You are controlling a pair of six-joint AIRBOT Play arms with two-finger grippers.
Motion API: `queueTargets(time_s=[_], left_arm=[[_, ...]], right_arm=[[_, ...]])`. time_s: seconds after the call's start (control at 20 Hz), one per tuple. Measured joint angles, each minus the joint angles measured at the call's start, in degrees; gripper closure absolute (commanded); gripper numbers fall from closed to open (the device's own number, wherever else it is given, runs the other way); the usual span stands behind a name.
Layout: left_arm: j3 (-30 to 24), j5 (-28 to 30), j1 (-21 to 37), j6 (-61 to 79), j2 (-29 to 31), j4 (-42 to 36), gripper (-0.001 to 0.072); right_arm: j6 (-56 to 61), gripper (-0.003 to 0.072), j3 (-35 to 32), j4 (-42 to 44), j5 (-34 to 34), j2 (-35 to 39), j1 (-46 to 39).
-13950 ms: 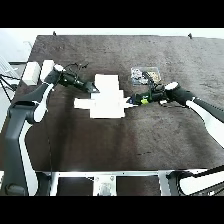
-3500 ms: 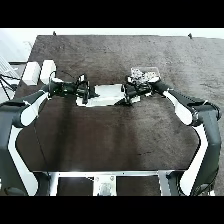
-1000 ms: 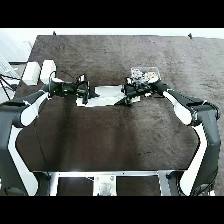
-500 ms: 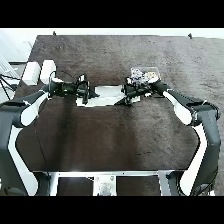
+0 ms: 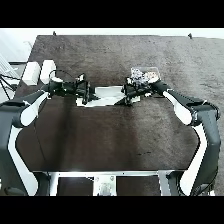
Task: Fold the box and place the chain.
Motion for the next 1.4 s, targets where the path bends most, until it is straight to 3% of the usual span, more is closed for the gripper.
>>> queueTargets(time_s=[0.3,0.4,0.55,0.7,0.85,1.1,1.25,1.4], left_arm=[[3.7,-6.7,6.5,-1.0,2.9,0.2,0.0344],[5.7,-11.8,9.4,-1.9,3.6,-1.0,0.0691],[7.8,-19.3,12.7,-4.0,5.2,-3.0,0.0695],[7.9,-22.3,13.2,-6.7,8.9,-3.9,0.0695],[3.4,-20.8,12.6,-8.1,15.1,-3.9,0.0695],[-12.5,-11.8,9.9,-4.0,25.4,-2.7,0.0694],[-19.5,-7.2,7.0,-2.6,27.5,-1.3,0.0691],[-22.5,-2.8,3.1,-2.8,27.7,1.6,0.0691]], right_arm=[[0.0,0.0209,0.0,0.0,0.0,0.0,0.0],[0.0,0.0209,0.0,0.0,0.0,0.0,0.0],[0.0,0.0209,0.0,0.0,0.0,0.0,0.0],[0.0,0.0209,0.0,0.0,0.0,0.0,0.0],[0.0,0.0209,-0.1,0.0,0.0,0.0,0.0],[0.0,0.021,-0.1,0.0,0.0,0.0,0.0],[0.0,0.021,-0.1,0.0,0.0,0.0,0.0],[0.0,0.021,-0.1,0.0,0.0,0.0,0.0]])
